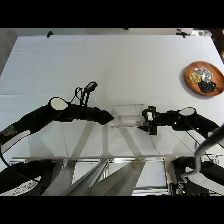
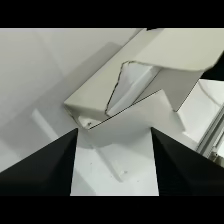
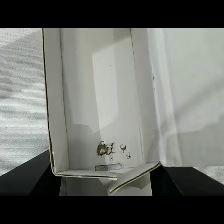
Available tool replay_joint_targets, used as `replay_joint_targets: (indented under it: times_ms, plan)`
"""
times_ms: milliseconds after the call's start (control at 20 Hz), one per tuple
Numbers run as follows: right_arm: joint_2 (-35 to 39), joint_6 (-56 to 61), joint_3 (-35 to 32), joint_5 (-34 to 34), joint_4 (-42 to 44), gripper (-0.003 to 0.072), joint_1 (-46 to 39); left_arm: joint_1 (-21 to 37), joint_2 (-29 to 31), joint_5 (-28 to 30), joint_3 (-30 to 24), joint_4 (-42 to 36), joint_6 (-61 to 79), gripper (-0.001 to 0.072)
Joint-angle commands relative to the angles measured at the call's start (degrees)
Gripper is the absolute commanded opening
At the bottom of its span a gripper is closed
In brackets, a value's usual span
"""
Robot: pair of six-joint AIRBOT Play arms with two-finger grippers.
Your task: Fold the box and place the chain.
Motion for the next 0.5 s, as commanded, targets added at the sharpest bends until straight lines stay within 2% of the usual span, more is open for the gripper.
replay_joint_targets:
  times_ms: [0,50,100,450]
  plan:
    - [0.02,0.0,0.02,0.0,0.02,0.0466,0.0,-1.09,-2.32,-2.12,3.17,4.02,-7.21,0.0538]
    - [0.02,0.0,0.02,0.0,0.02,0.0466,0.0,-1.09,-2.73,-3.26,3.89,6.34,-9.64,0.054]
    - [0.02,0.0,0.02,0.0,0.02,0.0466,0.0,-1.07,-2.8,-3.87,4.22,8.15,-11.61,0.0579]
    - [0.02,0.0,0.02,0.0,0.02,0.0466,0.0,-1.51,-2.69,-6.27,4.28,9.86,-15.08,0.0579]
